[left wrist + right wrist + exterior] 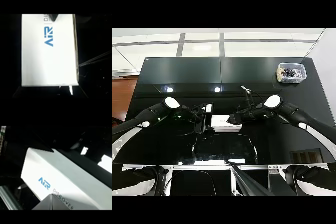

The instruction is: Fold the box and place the chain.

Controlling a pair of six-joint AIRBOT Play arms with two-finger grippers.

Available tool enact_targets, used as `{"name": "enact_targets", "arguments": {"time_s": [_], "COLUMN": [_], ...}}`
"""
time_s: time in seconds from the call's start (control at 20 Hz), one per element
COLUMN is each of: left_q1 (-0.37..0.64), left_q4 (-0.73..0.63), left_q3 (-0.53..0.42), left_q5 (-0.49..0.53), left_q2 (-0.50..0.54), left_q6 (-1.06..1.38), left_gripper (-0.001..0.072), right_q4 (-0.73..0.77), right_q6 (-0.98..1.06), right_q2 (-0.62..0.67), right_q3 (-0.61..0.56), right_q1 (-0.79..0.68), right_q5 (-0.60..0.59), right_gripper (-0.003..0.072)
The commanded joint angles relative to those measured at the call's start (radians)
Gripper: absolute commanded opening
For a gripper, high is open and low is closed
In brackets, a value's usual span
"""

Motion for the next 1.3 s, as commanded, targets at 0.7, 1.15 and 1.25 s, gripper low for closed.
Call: {"name": "enact_targets", "arguments": {"time_s": [0.7,1.15,1.25], "left_q1": [-0.037,-0.175,-0.183], "left_q4": [0.154,0.140,0.146], "left_q3": [0.241,0.454,0.455], "left_q5": [-0.254,-0.220,-0.245], "left_q2": [0.081,-0.187,-0.189], "left_q6": [-0.555,-0.716,-0.716], "left_gripper": [0.0709,0.0709,0.0709], "right_q4": [-0.354,-0.354,-0.357], "right_q6": [0.135,0.135,0.135], "right_q2": [0.505,0.503,0.503], "right_q3": [0.074,0.066,0.066], "right_q1": [-0.568,-0.568,-0.568], "right_q5": [0.480,0.383,0.379], "right_gripper": [0.0019,0.0019,0.0019]}}
